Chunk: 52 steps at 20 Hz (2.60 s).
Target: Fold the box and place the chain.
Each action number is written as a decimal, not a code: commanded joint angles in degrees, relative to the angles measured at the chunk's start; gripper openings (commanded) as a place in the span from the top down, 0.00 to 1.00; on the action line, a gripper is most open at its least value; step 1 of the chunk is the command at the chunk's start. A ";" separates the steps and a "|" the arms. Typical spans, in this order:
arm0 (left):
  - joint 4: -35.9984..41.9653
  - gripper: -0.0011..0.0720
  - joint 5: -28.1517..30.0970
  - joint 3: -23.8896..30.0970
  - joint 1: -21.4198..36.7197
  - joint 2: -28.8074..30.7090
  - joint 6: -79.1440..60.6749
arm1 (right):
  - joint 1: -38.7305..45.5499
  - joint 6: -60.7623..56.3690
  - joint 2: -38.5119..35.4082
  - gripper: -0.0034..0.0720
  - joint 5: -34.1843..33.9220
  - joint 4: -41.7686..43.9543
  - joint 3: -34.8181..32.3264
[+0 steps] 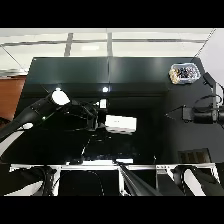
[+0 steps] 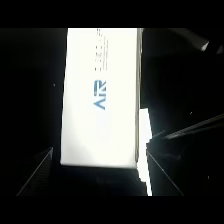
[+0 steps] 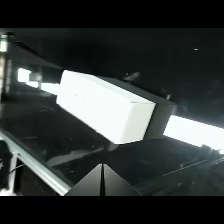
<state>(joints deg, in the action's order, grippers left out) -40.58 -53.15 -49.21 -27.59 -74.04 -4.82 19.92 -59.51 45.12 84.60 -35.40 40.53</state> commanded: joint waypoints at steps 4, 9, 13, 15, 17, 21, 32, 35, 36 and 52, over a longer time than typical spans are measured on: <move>6.86 0.01 4.70 -4.13 -5.22 -2.38 0.81 | 1.38 -0.26 -0.63 0.94 -2.34 -1.73 -0.94; 6.84 0.01 4.66 -9.42 -9.77 -9.40 1.57 | 1.38 -0.28 -0.63 0.94 -3.82 -1.73 -1.51; 6.78 0.01 4.83 -11.26 -11.30 -11.93 7.23 | 1.38 -0.26 -0.63 0.94 -3.87 -1.70 -1.51; 6.49 0.01 5.03 -11.26 -11.47 -12.66 7.26 | 1.38 -0.20 -0.63 0.94 -3.93 -1.73 -1.51; 6.49 0.01 4.96 -11.26 -11.45 -13.27 7.28 | 1.38 -0.07 -0.63 0.94 -3.93 -1.73 -1.51; 6.40 0.01 4.92 -11.26 -11.43 -13.44 7.89 | 1.38 0.39 -0.63 0.94 -4.52 -1.73 -1.51; 2.58 0.01 2.10 -11.28 -11.47 -13.44 11.08 | 1.38 0.57 -0.63 0.94 -6.29 -1.73 -1.51; 1.31 0.01 2.10 -11.26 -11.47 -13.44 11.08 | 1.38 0.55 -0.63 0.94 -6.29 -1.73 -1.51; 1.31 0.01 2.10 -11.26 -11.47 -13.44 11.08 | 1.38 0.55 -0.63 0.94 -6.27 -1.73 -1.51; -19.21 0.68 1.99 -21.75 -8.37 -16.09 35.85 | 1.38 -0.11 -0.63 0.94 -6.73 -1.73 -1.51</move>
<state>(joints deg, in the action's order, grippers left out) -52.21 -48.84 -66.04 -39.22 -90.13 18.63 21.26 -59.44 44.53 78.02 -37.12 39.07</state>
